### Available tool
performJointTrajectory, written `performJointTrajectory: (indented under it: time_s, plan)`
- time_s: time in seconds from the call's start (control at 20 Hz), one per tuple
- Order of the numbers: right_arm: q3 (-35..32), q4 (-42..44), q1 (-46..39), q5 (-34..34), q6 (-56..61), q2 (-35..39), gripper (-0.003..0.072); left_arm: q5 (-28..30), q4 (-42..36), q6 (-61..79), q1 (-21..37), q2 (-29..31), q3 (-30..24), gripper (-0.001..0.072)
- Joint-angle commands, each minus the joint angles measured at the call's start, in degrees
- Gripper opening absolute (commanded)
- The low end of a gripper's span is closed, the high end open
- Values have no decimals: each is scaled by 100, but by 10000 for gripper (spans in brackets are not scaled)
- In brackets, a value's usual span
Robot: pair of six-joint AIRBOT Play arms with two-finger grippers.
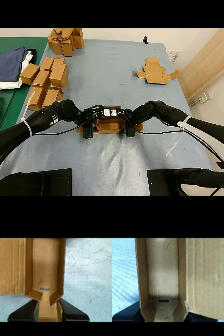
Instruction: Fold the box.
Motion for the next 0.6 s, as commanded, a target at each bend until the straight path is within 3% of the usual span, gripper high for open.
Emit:
performJointTrajectory:
  time_s: [0.0,0.25,0.55]
  plan:
    - [-2,0,-2,4,2,-2,513,22,90,-17,-17,0,4,304]
    - [-2,-15,-2,20,2,-4,513,365,70,2,-116,0,4,304]
    - [-2,-17,-2,20,2,-4,512,350,-66,-48,-114,0,4,305]
